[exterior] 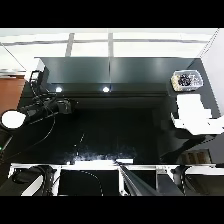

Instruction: Fold the box and place the chain.

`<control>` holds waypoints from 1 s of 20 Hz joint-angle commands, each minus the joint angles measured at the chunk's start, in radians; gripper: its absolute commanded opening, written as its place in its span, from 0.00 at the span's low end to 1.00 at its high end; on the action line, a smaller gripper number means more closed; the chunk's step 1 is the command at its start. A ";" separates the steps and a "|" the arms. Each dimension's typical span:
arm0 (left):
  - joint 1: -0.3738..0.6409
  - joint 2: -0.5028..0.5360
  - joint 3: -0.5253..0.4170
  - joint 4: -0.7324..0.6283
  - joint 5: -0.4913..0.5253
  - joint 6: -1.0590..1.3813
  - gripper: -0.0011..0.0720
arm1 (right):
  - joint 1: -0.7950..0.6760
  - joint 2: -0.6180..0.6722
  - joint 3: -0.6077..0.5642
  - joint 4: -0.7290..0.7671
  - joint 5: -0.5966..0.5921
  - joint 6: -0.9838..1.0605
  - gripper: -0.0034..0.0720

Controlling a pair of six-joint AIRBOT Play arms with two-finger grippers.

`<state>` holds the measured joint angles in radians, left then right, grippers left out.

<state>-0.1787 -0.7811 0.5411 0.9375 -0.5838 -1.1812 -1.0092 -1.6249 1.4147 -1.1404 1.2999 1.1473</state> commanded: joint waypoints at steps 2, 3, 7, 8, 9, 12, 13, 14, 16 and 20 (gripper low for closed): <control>-0.001 -0.006 0.002 0.000 0.000 0.004 0.99 | -0.008 -0.154 0.080 0.089 0.249 -0.137 1.00; -0.001 -0.006 0.002 0.000 -0.001 0.004 0.99 | 0.000 -0.154 0.081 0.087 0.250 -0.149 1.00; -0.002 -0.006 0.002 -0.001 0.000 0.004 0.99 | 0.054 -0.154 0.081 -0.047 0.249 -0.179 0.58; -0.002 -0.006 0.002 0.000 0.000 0.004 0.99 | 0.070 -0.154 0.081 -0.070 0.249 -0.179 0.58; -0.002 -0.006 0.002 -0.001 -0.001 0.004 0.99 | 0.085 -0.154 0.081 -0.095 0.249 -0.179 0.58; -0.002 -0.006 0.002 0.000 -0.001 0.004 0.99 | 0.115 -0.154 0.081 -0.121 0.250 -0.179 0.35; -0.002 -0.006 0.002 0.000 0.000 0.004 0.99 | 0.120 -0.154 0.081 -0.121 0.257 -0.184 0.14; -0.002 -0.006 0.002 0.000 0.000 0.004 0.99 | 0.120 -0.154 0.081 -0.111 0.282 -0.209 0.06; -0.002 -0.006 0.002 0.000 0.000 0.004 0.99 | 0.116 -0.150 0.080 -0.027 0.311 -0.209 0.06; -0.002 -0.006 0.002 0.000 0.000 0.004 0.99 | 0.137 -0.066 -0.019 0.138 0.315 -0.214 0.06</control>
